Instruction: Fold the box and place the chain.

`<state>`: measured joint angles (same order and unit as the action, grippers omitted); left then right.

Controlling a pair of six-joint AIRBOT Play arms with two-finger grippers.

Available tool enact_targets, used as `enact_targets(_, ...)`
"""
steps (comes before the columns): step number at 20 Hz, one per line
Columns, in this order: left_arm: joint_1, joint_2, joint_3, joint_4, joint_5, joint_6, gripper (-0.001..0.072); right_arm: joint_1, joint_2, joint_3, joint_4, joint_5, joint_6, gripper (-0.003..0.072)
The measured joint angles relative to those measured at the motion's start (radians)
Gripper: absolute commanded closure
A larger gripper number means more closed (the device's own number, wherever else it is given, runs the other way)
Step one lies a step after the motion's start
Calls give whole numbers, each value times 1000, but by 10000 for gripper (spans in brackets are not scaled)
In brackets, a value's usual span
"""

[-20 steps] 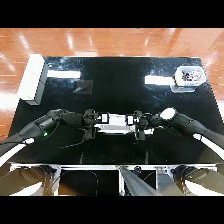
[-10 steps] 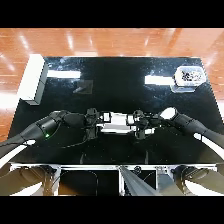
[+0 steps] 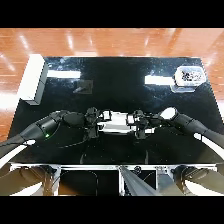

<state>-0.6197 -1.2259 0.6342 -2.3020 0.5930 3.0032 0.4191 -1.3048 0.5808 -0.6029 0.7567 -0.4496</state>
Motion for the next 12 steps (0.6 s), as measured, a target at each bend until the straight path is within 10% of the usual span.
enact_targets(10,0,-14,0,-48,-18,0,343,0,0,0,0,1,0,150)
enact_targets(12,0,-14,0,-52,-18,0,198,0,0,0,0,1,0,150)
